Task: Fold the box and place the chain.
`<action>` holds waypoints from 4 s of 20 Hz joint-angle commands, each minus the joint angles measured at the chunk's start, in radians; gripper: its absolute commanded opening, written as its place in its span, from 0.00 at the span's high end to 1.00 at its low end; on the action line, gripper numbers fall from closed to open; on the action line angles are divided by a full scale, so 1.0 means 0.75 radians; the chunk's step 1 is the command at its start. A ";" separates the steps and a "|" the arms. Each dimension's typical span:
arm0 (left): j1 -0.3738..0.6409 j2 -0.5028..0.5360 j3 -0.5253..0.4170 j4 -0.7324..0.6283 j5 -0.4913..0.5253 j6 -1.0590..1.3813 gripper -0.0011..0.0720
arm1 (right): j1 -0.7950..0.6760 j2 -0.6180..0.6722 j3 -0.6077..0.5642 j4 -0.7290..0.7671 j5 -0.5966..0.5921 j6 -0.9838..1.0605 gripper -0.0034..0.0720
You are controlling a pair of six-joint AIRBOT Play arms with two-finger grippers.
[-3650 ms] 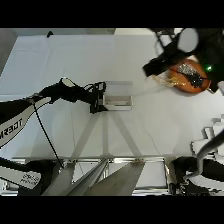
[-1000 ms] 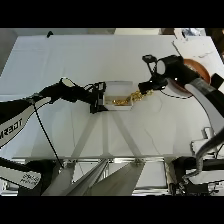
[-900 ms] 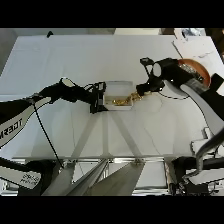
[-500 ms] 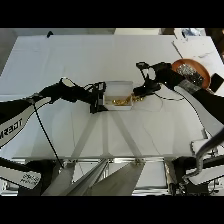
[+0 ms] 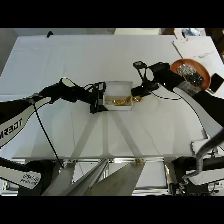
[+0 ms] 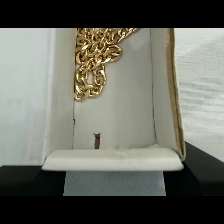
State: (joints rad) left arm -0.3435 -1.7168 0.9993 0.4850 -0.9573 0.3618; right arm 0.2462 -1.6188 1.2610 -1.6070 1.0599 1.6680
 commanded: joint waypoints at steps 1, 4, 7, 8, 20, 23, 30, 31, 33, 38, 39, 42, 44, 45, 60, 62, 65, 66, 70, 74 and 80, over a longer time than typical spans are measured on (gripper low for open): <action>-0.001 -0.001 0.001 0.001 -0.001 0.001 0.78 | 0.032 0.113 0.002 -0.054 0.031 -0.001 0.94; -0.001 -0.001 0.001 0.001 -0.001 0.001 0.78 | 0.069 0.249 0.002 -0.054 0.058 -0.002 0.94; -0.001 -0.001 0.001 0.001 0.000 0.001 0.78 | 0.138 0.357 0.002 -0.045 0.062 -0.006 0.94; -0.001 -0.001 0.001 0.001 0.000 0.001 0.78 | 0.169 0.376 0.002 -0.044 0.061 -0.033 0.94; -0.001 -0.001 0.001 0.001 0.000 0.001 0.78 | 0.449 0.268 0.002 0.064 -0.201 -0.089 0.94; -0.001 -0.001 0.001 0.001 0.000 0.001 0.78 | 0.447 0.199 0.002 0.023 -0.163 -0.078 0.93; -0.001 -0.001 0.001 0.001 0.000 0.001 0.78 | 0.443 0.174 0.002 -0.025 -0.202 -0.030 0.54; -0.001 -0.001 0.001 0.001 0.000 0.001 0.78 | 0.436 0.195 0.002 -0.026 -0.206 -0.063 0.54; -0.001 -0.001 0.001 0.001 0.000 0.001 0.78 | 0.409 0.265 0.002 -0.026 -0.219 -0.153 0.54; -0.001 -0.001 0.001 0.001 0.000 0.001 0.78 | 0.152 0.424 0.002 -0.024 -0.181 -0.271 0.53; -0.001 -0.001 0.001 0.001 0.000 0.001 0.78 | 0.080 0.424 0.002 -0.025 -0.155 -0.241 0.53; -0.001 -0.001 0.001 0.001 0.000 0.001 0.78 | -0.097 0.397 -0.003 -0.025 -0.067 -0.224 0.36; -0.001 -0.001 0.001 0.001 0.000 0.001 0.78 | -0.161 0.350 -0.003 -0.024 -0.026 -0.202 0.23; -0.001 -0.001 0.001 0.001 0.000 0.001 0.78 | -0.173 0.317 -0.003 -0.024 -0.003 -0.175 0.20; -0.001 -0.001 0.001 0.001 0.000 0.001 0.78 | 0.001 -0.120 -0.003 -0.016 0.021 0.117 0.12; -0.001 -0.001 0.001 0.001 0.000 0.001 0.78 | 0.001 -0.121 -0.003 -0.016 0.009 0.117 0.28; -0.001 -0.001 0.001 0.001 0.000 0.001 0.78 | 0.002 -0.121 -0.003 -0.016 -0.048 0.117 0.30; -0.001 -0.001 0.001 0.001 0.000 0.001 0.78 | 0.002 -0.121 -0.003 -0.016 -0.068 0.117 0.30; -0.001 -0.001 0.001 0.001 0.000 0.001 0.78 | 0.001 -0.121 -0.003 -0.021 -0.106 0.116 0.75; -0.001 -0.001 0.001 0.001 0.000 0.001 0.78 | 0.002 -0.120 -0.003 -0.027 -0.091 0.114 0.93; -0.001 -0.001 0.001 0.001 -0.001 0.001 0.78 | 0.005 -0.055 -0.003 -0.061 -0.064 0.103 0.93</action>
State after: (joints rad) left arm -0.3435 -1.7168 0.9993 0.4850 -0.9573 0.3618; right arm 0.2485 -1.6886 1.2575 -1.6394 0.9958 1.7493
